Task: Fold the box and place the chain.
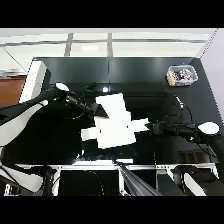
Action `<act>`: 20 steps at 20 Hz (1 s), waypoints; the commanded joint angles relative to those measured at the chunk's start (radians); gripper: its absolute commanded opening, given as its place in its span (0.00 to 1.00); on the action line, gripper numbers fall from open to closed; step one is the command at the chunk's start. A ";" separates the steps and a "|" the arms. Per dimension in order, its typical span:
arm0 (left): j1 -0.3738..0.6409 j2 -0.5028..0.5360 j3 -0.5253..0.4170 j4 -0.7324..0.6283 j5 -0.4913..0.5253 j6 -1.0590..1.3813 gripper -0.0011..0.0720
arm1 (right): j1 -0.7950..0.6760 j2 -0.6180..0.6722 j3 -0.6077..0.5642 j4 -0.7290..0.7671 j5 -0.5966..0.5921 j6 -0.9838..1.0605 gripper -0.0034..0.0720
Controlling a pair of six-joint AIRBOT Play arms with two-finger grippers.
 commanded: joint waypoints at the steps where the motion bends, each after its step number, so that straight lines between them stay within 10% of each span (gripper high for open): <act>1: -0.050 -0.079 0.092 0.105 -0.143 0.068 0.81 | 0.001 0.001 -0.001 0.000 -0.001 0.000 0.07; 16: -0.012 -0.127 0.158 0.150 -0.206 0.118 0.05 | 0.001 0.001 0.000 -0.004 -0.003 0.000 0.10; 18: -0.011 -0.119 0.158 0.153 -0.211 0.117 0.05 | -0.005 0.001 0.009 -0.023 -0.003 0.004 0.99; 20: -0.018 -0.080 0.151 0.168 -0.205 0.099 0.05 | -0.038 0.001 0.066 -0.075 0.027 0.004 0.99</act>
